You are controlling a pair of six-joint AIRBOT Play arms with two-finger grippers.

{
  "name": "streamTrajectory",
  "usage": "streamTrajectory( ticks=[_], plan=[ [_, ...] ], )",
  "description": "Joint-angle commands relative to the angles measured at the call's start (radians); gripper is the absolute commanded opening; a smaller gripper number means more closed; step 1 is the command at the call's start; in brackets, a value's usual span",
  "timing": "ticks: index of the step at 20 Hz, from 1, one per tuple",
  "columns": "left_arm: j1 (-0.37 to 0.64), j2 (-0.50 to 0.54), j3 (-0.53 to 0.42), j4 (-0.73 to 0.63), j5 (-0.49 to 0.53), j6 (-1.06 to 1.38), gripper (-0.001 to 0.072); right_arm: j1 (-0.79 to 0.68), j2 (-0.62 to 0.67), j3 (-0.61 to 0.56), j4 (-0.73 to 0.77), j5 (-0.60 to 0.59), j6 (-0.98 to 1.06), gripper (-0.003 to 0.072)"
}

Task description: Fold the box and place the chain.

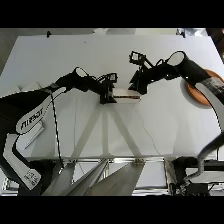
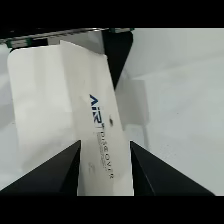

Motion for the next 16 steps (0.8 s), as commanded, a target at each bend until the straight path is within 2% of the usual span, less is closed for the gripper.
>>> streamTrajectory(
  ticks=[1, 10, 13, 16],
  plan=[
    [0.0, 0.0, 0.0, 0.0, 0.0, 0.0, 0.0438, 0.001, -0.002, 0.0, -0.004, 0.06, -0.018, 0.034],
    [0.0, 0.0, 0.0, 0.0, 0.0, 0.0, 0.0438, 0.005, -0.036, 0.0, -0.043, 0.079, -0.023, 0.0332],
    [0.0, 0.0, 0.0, 0.0, 0.0, 0.0, 0.0438, 0.005, -0.05, 0.0, -0.072, 0.077, -0.023, 0.0163],
    [0.0, 0.0, 0.0, 0.0, 0.0, 0.0, 0.0438, 0.005, -0.05, 0.0, -0.066, 0.062, -0.02, 0.0155]
  ],
)
